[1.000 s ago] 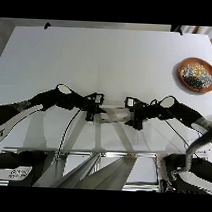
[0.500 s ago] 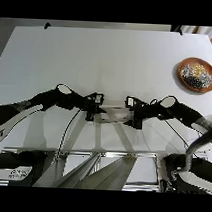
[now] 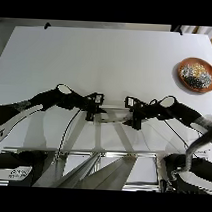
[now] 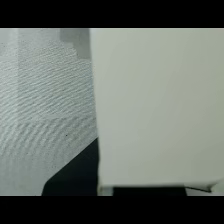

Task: Fold the box and place the chain.

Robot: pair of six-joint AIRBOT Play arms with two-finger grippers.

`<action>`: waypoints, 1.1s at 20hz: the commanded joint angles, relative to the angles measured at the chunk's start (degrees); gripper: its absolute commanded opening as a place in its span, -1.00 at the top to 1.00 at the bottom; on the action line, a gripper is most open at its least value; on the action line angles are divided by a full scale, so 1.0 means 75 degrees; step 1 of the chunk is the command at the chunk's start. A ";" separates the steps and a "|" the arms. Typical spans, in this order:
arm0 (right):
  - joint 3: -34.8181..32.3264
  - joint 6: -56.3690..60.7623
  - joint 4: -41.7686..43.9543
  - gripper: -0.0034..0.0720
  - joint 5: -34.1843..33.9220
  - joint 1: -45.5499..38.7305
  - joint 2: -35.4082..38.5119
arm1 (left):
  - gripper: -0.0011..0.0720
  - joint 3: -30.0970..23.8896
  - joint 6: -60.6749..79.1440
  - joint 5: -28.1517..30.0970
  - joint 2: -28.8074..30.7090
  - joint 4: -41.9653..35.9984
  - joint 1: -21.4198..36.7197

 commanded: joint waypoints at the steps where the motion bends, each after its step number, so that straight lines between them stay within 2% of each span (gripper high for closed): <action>1: 0.0006 0.0020 -0.0055 -0.29 -0.0015 0.0009 -0.0117 | 0.94 0.0000 -0.0006 0.0000 -0.0003 0.0003 0.0000; 4: 0.0006 0.0020 -0.0052 -0.29 -0.0017 0.0009 -0.0125 | 0.94 0.0000 -0.0006 0.0000 -0.0003 0.0000 0.0000; 6: 0.0006 0.0020 -0.0050 -0.16 -0.0015 0.0009 -0.0125 | 0.94 0.0000 -0.0006 0.0000 0.0000 0.0003 0.0000; 22: 0.0006 0.0029 -0.0041 -0.16 0.0029 0.0009 -0.0122 | 0.94 0.0000 -0.0006 0.0000 -0.0003 0.0000 0.0000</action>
